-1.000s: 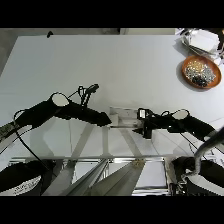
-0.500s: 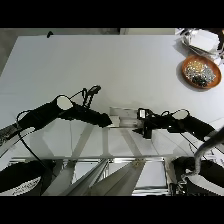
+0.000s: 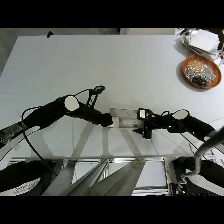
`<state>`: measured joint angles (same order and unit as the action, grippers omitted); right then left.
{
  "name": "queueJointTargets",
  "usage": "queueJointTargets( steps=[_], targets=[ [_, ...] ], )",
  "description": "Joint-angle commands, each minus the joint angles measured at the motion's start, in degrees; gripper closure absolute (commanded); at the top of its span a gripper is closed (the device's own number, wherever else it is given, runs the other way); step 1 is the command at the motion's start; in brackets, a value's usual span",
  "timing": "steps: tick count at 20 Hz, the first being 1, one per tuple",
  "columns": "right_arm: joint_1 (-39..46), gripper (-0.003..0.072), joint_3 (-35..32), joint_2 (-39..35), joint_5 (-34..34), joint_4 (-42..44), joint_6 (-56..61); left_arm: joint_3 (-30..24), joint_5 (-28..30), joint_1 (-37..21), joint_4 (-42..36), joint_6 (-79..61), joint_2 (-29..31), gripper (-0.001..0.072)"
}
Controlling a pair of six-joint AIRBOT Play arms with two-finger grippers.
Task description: Fold the box and place the chain.
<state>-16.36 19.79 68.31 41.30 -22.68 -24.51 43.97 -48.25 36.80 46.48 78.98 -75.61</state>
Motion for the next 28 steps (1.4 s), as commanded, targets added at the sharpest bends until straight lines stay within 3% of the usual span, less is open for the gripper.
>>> queueJointTargets(
  steps=[1,5,18,28],
  targets=[
    [0.0,0.0221,0.0,0.0,0.0,0.0,0.0,1.4,-0.6,0.9,4.0,4.8,-0.4,0.0357],
    [0.0,0.0221,0.0,0.0,0.0,0.0,0.0,1.4,-1.9,0.9,7.2,7.8,-0.4,0.0357],
    [0.0,0.0221,0.0,0.0,0.0,0.0,0.0,1.5,-2.1,0.9,7.2,8.9,-0.4,0.0357],
    [0.0,0.0221,0.0,0.0,0.0,0.0,0.0,4.8,-5.1,0.8,11.7,12.6,-0.6,0.0357]
  ],
)
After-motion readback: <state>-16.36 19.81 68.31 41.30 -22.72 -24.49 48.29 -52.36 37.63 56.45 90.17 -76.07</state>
